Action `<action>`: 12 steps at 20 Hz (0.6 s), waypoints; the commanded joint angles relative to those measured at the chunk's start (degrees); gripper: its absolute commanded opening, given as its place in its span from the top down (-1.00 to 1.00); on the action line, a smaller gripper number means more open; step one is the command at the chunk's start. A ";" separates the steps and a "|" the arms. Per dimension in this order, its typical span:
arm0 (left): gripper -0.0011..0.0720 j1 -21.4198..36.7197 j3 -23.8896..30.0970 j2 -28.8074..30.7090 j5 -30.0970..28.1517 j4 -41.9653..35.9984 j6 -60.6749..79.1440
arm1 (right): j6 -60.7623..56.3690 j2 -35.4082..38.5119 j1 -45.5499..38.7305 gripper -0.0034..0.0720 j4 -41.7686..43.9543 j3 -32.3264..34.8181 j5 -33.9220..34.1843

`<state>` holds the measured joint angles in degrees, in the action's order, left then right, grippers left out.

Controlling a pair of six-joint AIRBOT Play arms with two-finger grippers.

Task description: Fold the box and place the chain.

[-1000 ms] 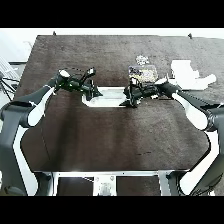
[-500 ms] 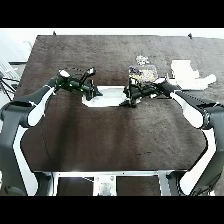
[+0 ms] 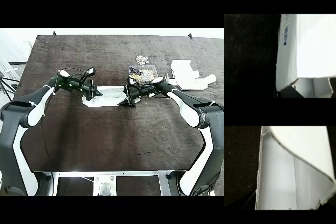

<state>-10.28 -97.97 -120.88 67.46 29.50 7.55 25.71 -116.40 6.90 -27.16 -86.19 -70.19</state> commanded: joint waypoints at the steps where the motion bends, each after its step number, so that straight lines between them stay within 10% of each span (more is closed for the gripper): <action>1: 0.92 -0.02 -0.02 0.00 0.04 0.02 0.00 | -0.02 -0.09 0.00 -0.62 -0.22 -0.20 -0.81; 12: 0.92 -0.02 -0.02 0.00 0.04 0.00 0.00 | -0.17 -0.55 -0.31 -0.61 -0.50 -0.37 -0.79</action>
